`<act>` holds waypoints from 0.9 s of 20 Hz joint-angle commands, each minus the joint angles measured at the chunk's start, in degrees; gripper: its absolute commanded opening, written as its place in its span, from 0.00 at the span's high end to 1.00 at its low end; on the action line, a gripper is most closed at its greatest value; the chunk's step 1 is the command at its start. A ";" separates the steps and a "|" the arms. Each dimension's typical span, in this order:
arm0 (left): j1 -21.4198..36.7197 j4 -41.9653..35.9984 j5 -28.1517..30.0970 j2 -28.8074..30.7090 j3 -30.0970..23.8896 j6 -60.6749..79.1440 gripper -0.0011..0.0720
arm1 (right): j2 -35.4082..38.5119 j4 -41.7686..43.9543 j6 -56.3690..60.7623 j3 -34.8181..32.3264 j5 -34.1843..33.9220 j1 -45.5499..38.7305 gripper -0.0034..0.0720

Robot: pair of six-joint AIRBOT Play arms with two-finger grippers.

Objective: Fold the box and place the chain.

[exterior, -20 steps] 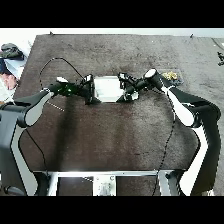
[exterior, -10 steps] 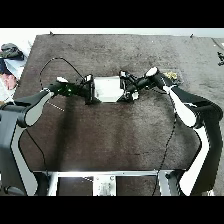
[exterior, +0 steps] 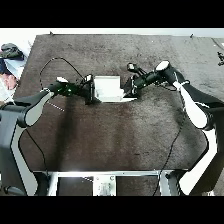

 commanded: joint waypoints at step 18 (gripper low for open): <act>0.04 0.02 -0.02 -0.04 0.04 0.02 0.33 | -2.84 8.98 1.66 0.02 -19.98 4.68 0.94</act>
